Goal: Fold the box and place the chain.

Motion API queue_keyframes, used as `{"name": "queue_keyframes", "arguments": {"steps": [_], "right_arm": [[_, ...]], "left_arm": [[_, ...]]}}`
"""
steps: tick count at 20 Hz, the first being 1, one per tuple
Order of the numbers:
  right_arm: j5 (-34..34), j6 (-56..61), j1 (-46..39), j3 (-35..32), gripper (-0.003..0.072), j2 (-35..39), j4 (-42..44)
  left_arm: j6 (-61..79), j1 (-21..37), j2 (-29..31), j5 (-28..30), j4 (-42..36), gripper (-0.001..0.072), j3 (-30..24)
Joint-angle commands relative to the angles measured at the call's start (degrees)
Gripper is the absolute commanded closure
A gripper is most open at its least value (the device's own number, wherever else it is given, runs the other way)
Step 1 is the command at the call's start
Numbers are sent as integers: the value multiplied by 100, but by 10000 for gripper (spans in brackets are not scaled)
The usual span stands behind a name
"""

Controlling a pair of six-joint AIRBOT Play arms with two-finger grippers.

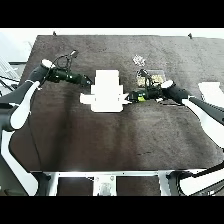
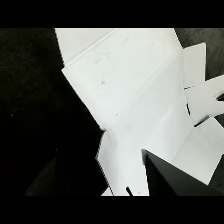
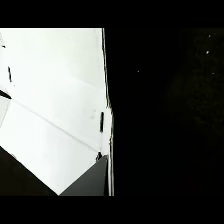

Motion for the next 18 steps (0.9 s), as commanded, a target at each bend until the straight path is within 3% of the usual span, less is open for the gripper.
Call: {"name": "queue_keyframes", "arguments": {"steps": [1, 7, 10, 18], "right_arm": [[11, -48, 4, -74, 680, 4, -9], [-4, -101, 9, -72, 680, 7, -7], [-92, -177, 9, -72, 680, 7, -7], [-101, -251, 9, -72, 680, 7, 125]], "left_arm": [[-208, -4, -378, -219, 2, 114, 435], [-669, -7, -1272, -1165, -221, 116, 1620], [-667, -4, -1384, -1351, -319, 156, 1696], [-551, -7, -1609, -1716, -474, 161, 1698]]}}
